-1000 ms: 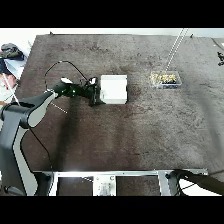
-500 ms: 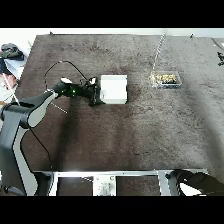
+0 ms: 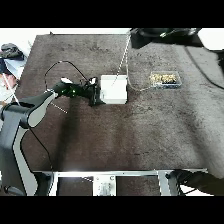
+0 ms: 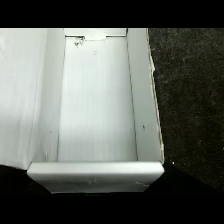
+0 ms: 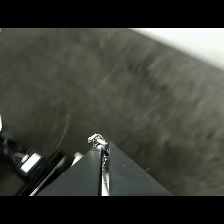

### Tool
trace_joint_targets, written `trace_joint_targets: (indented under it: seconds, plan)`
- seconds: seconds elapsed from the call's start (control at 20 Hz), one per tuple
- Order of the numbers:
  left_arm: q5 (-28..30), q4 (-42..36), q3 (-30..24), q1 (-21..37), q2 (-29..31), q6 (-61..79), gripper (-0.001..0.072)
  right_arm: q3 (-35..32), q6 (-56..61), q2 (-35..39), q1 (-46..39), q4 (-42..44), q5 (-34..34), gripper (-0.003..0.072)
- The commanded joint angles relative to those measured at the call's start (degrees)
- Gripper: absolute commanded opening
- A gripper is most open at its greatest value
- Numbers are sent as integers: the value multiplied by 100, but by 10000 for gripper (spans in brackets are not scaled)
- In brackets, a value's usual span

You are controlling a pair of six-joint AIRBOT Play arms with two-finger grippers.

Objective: Fold the box and place the chain.

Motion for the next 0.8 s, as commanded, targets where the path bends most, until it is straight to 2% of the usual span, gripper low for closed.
trace_joint_targets:
  seconds: [0.0, 0.25, 0.3, 0.35, 0.4, 0.45, 0.6, 0.65, 0.75]
  plan:
    - [0, 0, 2, 2, 4, 0, 206, -291, 7, -461, 46, 435, 0, 11]
    - [2, 0, 2, 2, 4, 2, 206, -918, 9, -1029, 33, 361, -81, 12]
    - [0, 0, 2, 2, 4, 2, 206, -1025, 11, -1099, 15, 284, -149, 31]
    - [2, 0, 2, 2, 4, 2, 206, -1080, 11, -1143, -28, 219, -162, 224]
    - [2, 0, 2, 2, 4, 2, 206, -1108, 9, -1161, -107, 190, -155, 372]
    - [2, 0, 2, 2, 4, 2, 206, -1119, 9, -1154, -216, 168, -109, 299]
    - [2, 0, 2, 2, 4, 2, 206, -1250, 160, -1126, -804, 173, 614, 293]
    - [0, 0, 2, 2, 4, 0, 206, -1552, 249, -1029, -1082, 175, 542, 293]
    - [2, 0, 2, 2, 4, 2, 206, -2352, 599, -789, -1670, 199, -57, 294]
